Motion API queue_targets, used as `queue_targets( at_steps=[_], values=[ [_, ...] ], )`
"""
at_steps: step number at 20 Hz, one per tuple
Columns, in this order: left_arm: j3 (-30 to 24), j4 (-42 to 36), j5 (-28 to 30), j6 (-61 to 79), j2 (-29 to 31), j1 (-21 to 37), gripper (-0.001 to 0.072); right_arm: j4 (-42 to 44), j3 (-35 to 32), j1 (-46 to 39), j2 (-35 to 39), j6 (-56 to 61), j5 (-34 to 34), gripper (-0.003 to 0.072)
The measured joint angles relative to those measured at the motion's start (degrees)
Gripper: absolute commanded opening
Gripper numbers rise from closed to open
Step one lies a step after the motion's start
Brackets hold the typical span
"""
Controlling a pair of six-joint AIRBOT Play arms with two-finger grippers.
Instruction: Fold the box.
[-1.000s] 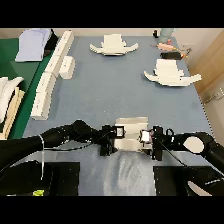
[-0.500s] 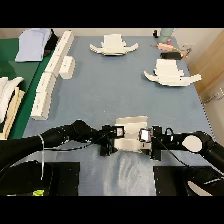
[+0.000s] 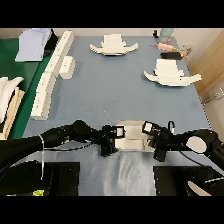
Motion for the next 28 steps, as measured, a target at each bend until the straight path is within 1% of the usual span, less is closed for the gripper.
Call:
queue_targets(
  at_steps=[3,7,9,11,14,16,19,21,24,28],
  values=[
    [0.0,0.0,0.0,0.0,0.0,0.0,0.0525,-8.0,3.1,0.0,2.6,19.0,4.9,0.0002],
    [0.0,0.1,0.0,0.0,0.0,0.0,0.0524,-24.5,7.1,-1.3,4.7,50.7,14.6,0.0002],
    [0.0,0.1,0.0,0.0,0.0,0.0,0.0525,-28.1,7.8,-3.8,4.7,61.8,18.4,0.0003],
    [0.0,0.1,0.0,0.0,0.0,0.0,0.0525,-28.3,7.8,-6.8,3.7,67.7,19.8,0.0003],
    [0.0,0.1,0.0,0.0,0.0,0.0,0.0525,-27.1,6.6,-10.5,0.2,72.5,19.5,0.0002],
    [0.0,0.1,0.0,0.0,0.0,0.0,0.0525,-25.1,5.7,-11.9,-3.1,73.1,17.2,0.0002],
    [0.0,0.1,0.0,0.0,0.0,0.0,0.0525,-19.5,4.8,-12.9,-8.5,70.5,14.6,0.0002],
    [0.0,0.1,0.0,-0.1,0.0,0.0,0.0525,-16.3,4.5,-13.2,-10.5,68.0,13.5,0.0001],
    [0.0,0.1,0.0,-0.1,0.0,0.0,0.0525,-12.3,4.4,-13.4,-10.3,65.1,12.7,0.0001],
    [0.0,0.1,0.0,-0.1,0.0,0.0,0.0525,-7.3,4.3,-13.5,-7.3,62.5,12.4,0.0001]
  ],
)
